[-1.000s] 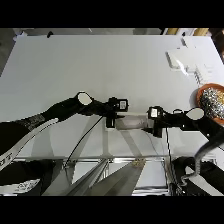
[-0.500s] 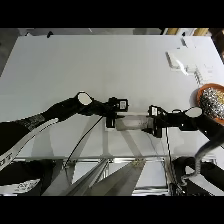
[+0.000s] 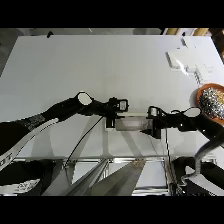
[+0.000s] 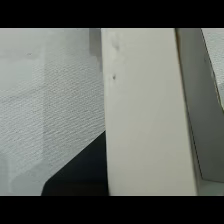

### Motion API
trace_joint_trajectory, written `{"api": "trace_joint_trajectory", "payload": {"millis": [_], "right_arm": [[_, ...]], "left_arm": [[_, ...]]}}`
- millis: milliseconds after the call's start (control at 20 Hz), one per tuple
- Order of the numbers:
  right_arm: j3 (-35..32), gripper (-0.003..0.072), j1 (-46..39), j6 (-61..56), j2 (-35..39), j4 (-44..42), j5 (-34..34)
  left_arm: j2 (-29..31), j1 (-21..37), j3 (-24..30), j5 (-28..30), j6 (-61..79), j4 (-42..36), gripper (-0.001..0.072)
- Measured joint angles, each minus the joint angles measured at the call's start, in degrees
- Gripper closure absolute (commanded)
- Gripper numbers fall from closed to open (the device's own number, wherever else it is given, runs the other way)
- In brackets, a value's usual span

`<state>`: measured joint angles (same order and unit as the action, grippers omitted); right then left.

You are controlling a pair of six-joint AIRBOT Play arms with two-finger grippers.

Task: Fold the box and place the chain.

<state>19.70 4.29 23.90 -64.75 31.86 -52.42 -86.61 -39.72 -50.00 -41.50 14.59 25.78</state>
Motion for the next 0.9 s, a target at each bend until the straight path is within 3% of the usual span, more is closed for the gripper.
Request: {"api": "trace_joint_trajectory", "payload": {"millis": [450, 550, 750, 900], "right_arm": [[-0.74, 0.0045, 0.0, 2.16, -0.11, -0.61, 1.07], [-0.76, 0.0095, 0.0, 2.75, -0.11, -0.66, 1.16], [-0.79, 0.0106, 0.0, 3.34, -0.11, -0.79, 1.53], [-0.79, 0.0165, 0.0, 3.54, -0.24, -0.79, 1.64]], "left_arm": [[0.0, -0.02, 0.0, 0.0, -0.02, 0.0, 0.0698], [0.0, -0.02, 0.0, 0.02, -0.02, 0.0, 0.0698], [0.0, -0.02, 0.0, -0.02, -0.04, 0.0, 0.0698], [0.0, 0.0, 0.0, -0.09, -0.02, 0.0, 0.0698]]}}
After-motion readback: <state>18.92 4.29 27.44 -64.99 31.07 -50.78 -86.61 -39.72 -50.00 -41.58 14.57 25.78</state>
